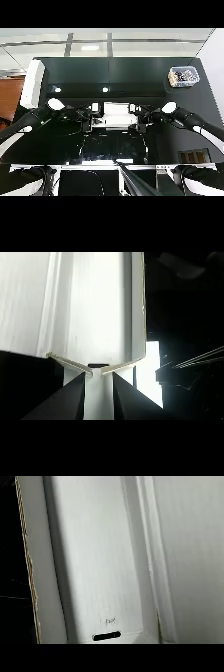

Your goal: Fold the box and place the chain.

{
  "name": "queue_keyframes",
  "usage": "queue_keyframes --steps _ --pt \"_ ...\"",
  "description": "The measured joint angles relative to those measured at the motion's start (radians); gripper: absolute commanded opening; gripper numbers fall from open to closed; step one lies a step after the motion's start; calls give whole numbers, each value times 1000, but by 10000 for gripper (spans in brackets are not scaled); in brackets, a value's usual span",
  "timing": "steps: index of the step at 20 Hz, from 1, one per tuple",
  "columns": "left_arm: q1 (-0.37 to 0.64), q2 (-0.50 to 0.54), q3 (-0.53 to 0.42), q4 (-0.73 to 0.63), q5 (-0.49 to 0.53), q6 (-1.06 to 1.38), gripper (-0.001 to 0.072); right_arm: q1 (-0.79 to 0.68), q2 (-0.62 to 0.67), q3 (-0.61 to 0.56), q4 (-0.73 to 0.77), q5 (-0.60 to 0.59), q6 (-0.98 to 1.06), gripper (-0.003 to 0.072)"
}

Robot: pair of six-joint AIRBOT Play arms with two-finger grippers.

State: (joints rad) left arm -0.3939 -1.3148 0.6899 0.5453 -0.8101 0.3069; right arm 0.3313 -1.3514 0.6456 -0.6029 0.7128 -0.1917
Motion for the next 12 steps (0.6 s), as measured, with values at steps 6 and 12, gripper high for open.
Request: queue_keyframes --steps 6,12 --pt "-53 -7 0 -61 52 2 218 0 0 0 0 0 0 167" --pt "-72 -48 0 -177 85 3 218 0 0 0 0 0 0 167"
